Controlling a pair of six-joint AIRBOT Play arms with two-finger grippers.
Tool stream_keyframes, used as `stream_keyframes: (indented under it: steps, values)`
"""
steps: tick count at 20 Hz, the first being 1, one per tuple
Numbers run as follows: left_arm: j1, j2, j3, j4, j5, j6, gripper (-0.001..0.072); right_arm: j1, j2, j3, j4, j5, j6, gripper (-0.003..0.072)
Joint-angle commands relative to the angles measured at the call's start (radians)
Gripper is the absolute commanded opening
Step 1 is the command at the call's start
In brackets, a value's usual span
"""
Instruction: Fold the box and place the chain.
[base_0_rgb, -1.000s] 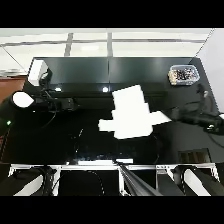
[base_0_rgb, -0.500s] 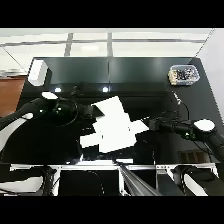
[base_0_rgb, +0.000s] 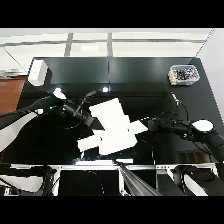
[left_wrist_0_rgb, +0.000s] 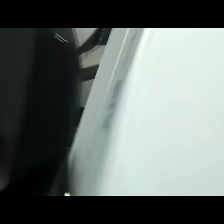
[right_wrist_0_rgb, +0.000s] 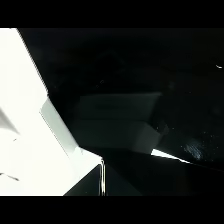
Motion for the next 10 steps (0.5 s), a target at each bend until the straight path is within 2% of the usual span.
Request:
stream_keyframes:
  steps: [1,4,5,6,7,8,10]
  values:
    - [-0.002,-0.006,0.014,0.030,-0.037,0.031,0.0320,0.001,0.000,-0.001,0.000,-0.001,0.000,0.0011]
    - [-0.002,-0.010,0.032,0.029,-0.034,0.053,0.0036,0.001,0.000,-0.001,-0.004,0.016,-0.010,0.0012]
    - [-0.002,-0.016,0.040,0.029,-0.035,0.055,0.0025,0.001,0.000,-0.001,-0.011,0.019,-0.011,0.0020]
    - [-0.002,-0.019,0.046,0.031,-0.033,0.055,0.0025,0.001,0.000,0.000,-0.020,0.015,-0.011,0.0239]
    - [-0.002,-0.019,0.051,0.033,-0.031,0.054,0.0023,-0.003,0.001,0.011,-0.044,0.009,-0.011,0.0620]
    - [-0.002,-0.017,0.057,0.045,-0.034,0.048,0.0022,-0.013,0.002,0.041,-0.088,0.029,-0.011,0.0644]
    - [-0.005,0.013,0.059,0.100,-0.018,0.012,0.0019,-0.031,0.003,0.168,-0.286,0.179,-0.053,0.0640]
